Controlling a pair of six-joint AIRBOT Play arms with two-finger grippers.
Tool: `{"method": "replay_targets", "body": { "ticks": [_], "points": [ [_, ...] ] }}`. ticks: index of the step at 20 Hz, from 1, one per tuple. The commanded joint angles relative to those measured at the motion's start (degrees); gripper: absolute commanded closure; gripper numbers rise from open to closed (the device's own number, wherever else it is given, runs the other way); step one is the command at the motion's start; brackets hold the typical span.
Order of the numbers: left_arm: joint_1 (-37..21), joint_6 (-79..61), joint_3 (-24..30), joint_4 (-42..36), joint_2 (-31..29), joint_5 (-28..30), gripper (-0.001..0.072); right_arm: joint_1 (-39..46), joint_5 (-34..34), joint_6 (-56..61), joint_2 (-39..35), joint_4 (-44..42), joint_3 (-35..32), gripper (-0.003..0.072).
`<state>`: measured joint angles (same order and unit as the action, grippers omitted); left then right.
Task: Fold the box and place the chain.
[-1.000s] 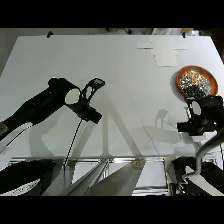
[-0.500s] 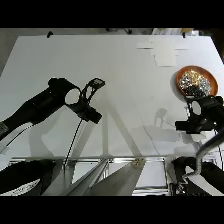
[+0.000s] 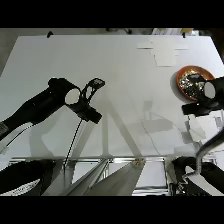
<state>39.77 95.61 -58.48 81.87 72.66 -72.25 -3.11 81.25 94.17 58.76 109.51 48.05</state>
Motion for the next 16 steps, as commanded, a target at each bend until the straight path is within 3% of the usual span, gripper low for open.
{"method": "replay_targets", "body": {
  "ticks": [1, 2, 3, 4, 7, 10, 13, 14, 16],
  "points": [
    [-0.04, 0.00, 0.02, 0.02, 0.04, 0.00, 0.0701, 6.58, -3.23, -4.52, 0.17, 15.72, 3.10, 0.0667],
    [-0.04, 0.00, 0.02, 0.02, 0.04, 0.00, 0.0701, 11.34, -5.40, -6.64, 0.70, 14.56, 3.10, 0.0537],
    [-0.04, -0.02, 0.02, 0.02, 0.04, 0.00, 0.0701, 16.31, -6.36, -6.86, 2.21, 12.96, 3.10, 0.0319],
    [-0.04, -0.02, 0.02, 0.02, 0.04, 0.00, 0.0701, 20.28, -6.10, -7.93, 4.37, 11.69, 3.10, 0.0165],
    [-0.04, -0.02, 0.02, 0.02, 0.04, 0.00, 0.0701, 28.85, -3.98, -10.47, 10.62, 15.87, 3.10, 0.0143],
    [-0.04, 0.00, 0.02, 0.02, 0.04, 0.00, 0.0701, 34.42, -6.69, -11.50, 13.07, 15.89, 3.10, 0.0149],
    [-0.04, 0.00, 0.02, 0.02, 0.04, 0.00, 0.0701, 38.77, -8.48, -13.25, 15.67, 16.04, 3.10, 0.0175],
    [-0.04, -0.02, 0.02, 0.00, 0.04, 0.00, 0.0701, 39.87, -9.31, -13.27, 16.41, 16.04, 3.10, 0.0229],
    [-0.04, -0.02, 0.02, 0.02, 0.04, 0.00, 0.0701, 41.62, -11.19, -13.25, 18.14, 16.06, 3.10, 0.0264]
  ]
}}
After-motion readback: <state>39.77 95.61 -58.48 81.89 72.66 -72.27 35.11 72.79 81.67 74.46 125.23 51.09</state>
